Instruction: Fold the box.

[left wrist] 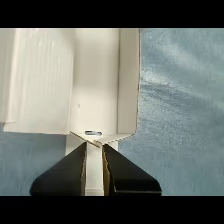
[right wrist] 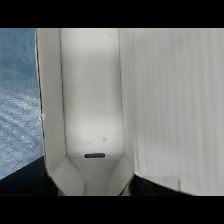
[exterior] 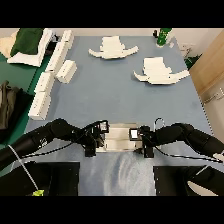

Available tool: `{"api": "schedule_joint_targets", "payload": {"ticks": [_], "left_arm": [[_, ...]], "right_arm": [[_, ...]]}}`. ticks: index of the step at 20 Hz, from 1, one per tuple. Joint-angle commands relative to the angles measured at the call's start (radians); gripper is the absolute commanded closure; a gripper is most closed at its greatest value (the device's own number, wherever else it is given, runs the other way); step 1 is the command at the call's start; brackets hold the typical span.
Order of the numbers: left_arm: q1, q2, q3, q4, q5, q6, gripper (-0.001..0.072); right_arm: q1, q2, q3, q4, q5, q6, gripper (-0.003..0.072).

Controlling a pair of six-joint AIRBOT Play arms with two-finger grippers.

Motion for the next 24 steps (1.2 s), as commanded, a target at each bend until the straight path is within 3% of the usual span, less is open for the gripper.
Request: {"api": "schedule_joint_targets", "payload": {"ticks": [1, 2, 11, 12, 13, 14, 19, 20, 22, 24], "left_arm": [[-0.010, -0.027, 0.000, -0.033, 0.063, 0.007, 0.0556], [-0.020, -0.028, 0.000, -0.051, 0.069, 0.008, 0.0606], [-0.058, -0.069, 0.000, -0.182, 0.105, 0.033, 0.0599], [-0.058, -0.069, 0.000, -0.182, 0.105, 0.032, 0.0508], [-0.058, -0.069, 0.000, -0.182, 0.105, 0.032, 0.0248], [-0.058, -0.069, 0.000, -0.182, 0.105, 0.031, 0.0114], [-0.058, -0.069, 0.000, -0.181, 0.103, 0.026, 0.0118], [-0.058, -0.067, 0.001, -0.181, 0.100, 0.020, 0.0160], [-0.056, -0.048, 0.005, -0.127, 0.071, -0.050, 0.0698], [-0.055, -0.005, 0.011, 0.027, 0.045, -0.217, 0.0695]], "right_arm": [[0.001, -0.001, 0.000, 0.000, 0.000, 0.000, 0.0230], [0.001, -0.001, 0.000, 0.000, 0.000, 0.000, 0.0229], [0.001, -0.001, 0.000, 0.000, 0.000, 0.000, 0.0230], [0.001, -0.001, 0.000, 0.000, 0.000, 0.000, 0.0230], [0.001, -0.001, 0.000, 0.000, 0.000, 0.000, 0.0230], [0.001, -0.001, 0.000, 0.000, 0.000, 0.000, 0.0230], [0.001, -0.001, 0.000, 0.000, 0.000, 0.000, 0.0230], [0.001, -0.001, 0.000, 0.000, 0.000, 0.000, 0.0230], [0.001, -0.001, 0.000, 0.000, 0.000, 0.000, 0.0230], [0.001, -0.001, 0.000, 0.000, 0.000, 0.000, 0.0230]]}}
